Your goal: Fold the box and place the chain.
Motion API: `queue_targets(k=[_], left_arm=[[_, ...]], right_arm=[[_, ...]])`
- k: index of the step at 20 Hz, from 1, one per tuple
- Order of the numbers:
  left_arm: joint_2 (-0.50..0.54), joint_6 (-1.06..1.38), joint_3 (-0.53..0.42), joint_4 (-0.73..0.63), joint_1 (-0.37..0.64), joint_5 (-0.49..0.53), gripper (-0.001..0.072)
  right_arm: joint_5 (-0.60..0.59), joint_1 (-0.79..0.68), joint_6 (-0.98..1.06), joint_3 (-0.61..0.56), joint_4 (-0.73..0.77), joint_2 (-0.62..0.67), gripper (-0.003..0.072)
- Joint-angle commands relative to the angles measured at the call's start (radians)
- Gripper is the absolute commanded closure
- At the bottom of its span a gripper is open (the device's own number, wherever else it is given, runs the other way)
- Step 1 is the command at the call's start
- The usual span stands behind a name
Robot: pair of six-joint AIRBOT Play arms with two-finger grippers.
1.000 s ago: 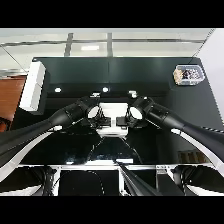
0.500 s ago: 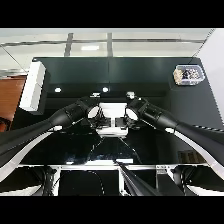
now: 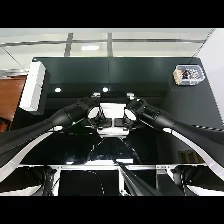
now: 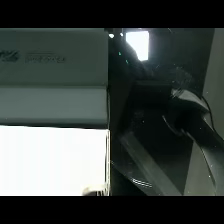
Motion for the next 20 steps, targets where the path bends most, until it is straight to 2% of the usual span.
queue_targets(k=[1, 4, 5, 6, 7, 14, 15, 16, 20], left_arm=[[0.000, 0.000, 0.001, 0.004, 0.001, -0.002, 0.0682], [0.000, 0.000, 0.001, 0.004, 0.001, -0.003, 0.0682], [0.000, 0.000, 0.001, 0.004, 0.001, -0.003, 0.0682], [0.000, 0.000, 0.001, 0.004, 0.001, -0.003, 0.0682], [0.000, 0.000, 0.001, 0.004, 0.001, -0.003, 0.0682], [0.000, 0.000, 0.001, 0.004, 0.004, -0.006, 0.0682], [0.000, 0.000, 0.001, 0.004, 0.004, -0.006, 0.0682], [0.000, 0.000, 0.001, 0.004, 0.004, -0.006, 0.0682], [0.000, 0.000, 0.001, 0.003, 0.004, -0.006, 0.0682]], right_arm=[[-0.001, 0.000, -0.002, 0.000, 0.008, -0.001, 0.0674], [-0.004, 0.000, -0.002, 0.001, 0.007, -0.001, 0.0672], [-0.010, 0.000, -0.003, 0.002, 0.006, 0.000, 0.0650], [-0.011, 0.000, -0.002, 0.008, 0.004, 0.000, 0.0488], [-0.013, 0.000, -0.002, 0.013, 0.004, 0.000, 0.0447], [0.005, 0.000, -0.002, 0.017, 0.011, -0.002, 0.0453], [0.005, 0.000, -0.006, 0.018, 0.014, -0.005, 0.0587], [0.003, 0.001, -0.013, 0.018, 0.018, -0.006, 0.0673], [0.000, 0.002, -0.013, 0.018, 0.021, -0.006, 0.0663]])
